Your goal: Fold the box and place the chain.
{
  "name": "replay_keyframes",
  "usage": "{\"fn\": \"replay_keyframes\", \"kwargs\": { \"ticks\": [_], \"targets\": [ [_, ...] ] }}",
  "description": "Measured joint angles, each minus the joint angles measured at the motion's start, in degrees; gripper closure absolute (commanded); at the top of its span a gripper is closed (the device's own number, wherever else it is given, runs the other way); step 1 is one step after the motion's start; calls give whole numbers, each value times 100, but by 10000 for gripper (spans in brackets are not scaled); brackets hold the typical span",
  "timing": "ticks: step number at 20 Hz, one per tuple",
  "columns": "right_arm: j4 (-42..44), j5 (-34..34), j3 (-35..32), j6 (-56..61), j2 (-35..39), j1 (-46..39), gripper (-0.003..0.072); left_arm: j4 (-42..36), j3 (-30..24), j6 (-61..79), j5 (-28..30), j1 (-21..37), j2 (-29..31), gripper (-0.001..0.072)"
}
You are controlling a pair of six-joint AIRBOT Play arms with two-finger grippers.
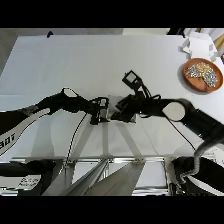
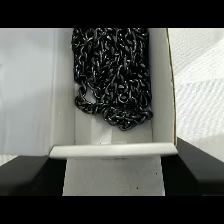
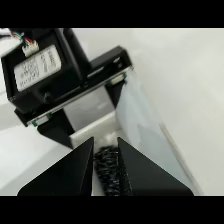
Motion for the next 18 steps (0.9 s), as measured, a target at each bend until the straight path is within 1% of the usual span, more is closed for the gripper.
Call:
{"fn": "replay_keyframes", "kwargs": {
  "ticks": [1,3,6,11,13,14,15,18],
  "targets": [
    [-302,310,323,76,-2,-142,592,0,0,0,0,0,0,556],
    [-745,647,804,146,-4,-407,592,0,0,0,0,0,0,556],
    [-1078,791,1141,24,-146,-629,587,2,0,0,0,0,0,556],
    [-1268,1126,1305,-612,-837,-538,576,2,0,0,0,0,0,556],
    [-1303,1355,1325,-802,-1045,-461,551,2,0,0,0,0,0,556],
    [-1307,1488,1331,-922,-1102,-428,508,2,0,0,0,0,0,556],
    [-1329,1639,1335,-1008,-1137,-404,483,2,0,0,0,0,0,556],
    [-1344,2079,1338,-1222,-1174,-367,483,2,0,0,0,0,0,556]
  ]
}}
